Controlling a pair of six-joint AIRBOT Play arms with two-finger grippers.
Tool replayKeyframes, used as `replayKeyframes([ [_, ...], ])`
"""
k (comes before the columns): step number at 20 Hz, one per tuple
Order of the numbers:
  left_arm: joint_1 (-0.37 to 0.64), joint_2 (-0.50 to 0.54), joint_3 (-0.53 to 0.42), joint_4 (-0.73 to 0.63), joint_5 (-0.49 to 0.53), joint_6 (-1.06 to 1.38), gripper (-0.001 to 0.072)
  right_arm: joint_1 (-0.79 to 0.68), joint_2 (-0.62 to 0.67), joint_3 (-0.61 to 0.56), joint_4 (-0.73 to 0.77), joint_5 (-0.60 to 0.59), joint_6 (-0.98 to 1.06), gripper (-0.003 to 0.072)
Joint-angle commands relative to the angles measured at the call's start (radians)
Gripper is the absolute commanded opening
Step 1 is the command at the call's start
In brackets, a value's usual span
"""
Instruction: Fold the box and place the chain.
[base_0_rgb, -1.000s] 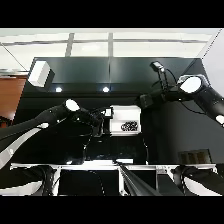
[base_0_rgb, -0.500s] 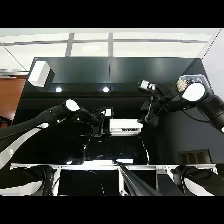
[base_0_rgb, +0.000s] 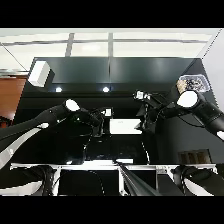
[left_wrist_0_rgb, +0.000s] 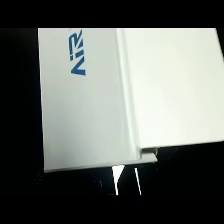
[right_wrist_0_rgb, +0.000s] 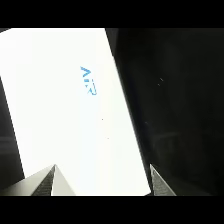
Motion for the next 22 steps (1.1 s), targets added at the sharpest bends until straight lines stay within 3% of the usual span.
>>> replayKeyframes([
  [1, 0.0, -0.001, 0.0, 0.0, 0.0, 0.0, 0.0398, 0.002, 0.0, -0.007, 0.019, 0.021, -0.016, 0.0716],
  [14, 0.0, -0.001, 0.0, 0.0, -0.001, 0.0, 0.0398, 0.031, -0.047, -0.013, -0.012, -0.034, -0.019, 0.0708],
  [15, 0.0, -0.001, 0.0, 0.0, -0.001, 0.0, 0.0398, 0.031, -0.047, -0.011, -0.012, -0.034, -0.019, 0.0606],
  [16, 0.0, -0.001, 0.0, 0.0, -0.001, 0.0, 0.0398, 0.031, -0.047, -0.008, -0.011, -0.034, -0.019, 0.0557],
  [21, 0.0, -0.001, 0.0, 0.0, -0.001, 0.0, 0.0398, 0.031, -0.04, 0.009, 0.004, -0.032, 0.014, 0.0545],
  [22, 0.0, -0.001, 0.0, 0.0, -0.001, 0.0, 0.0398, 0.031, -0.04, 0.008, 0.003, -0.027, 0.021, 0.0468],
])
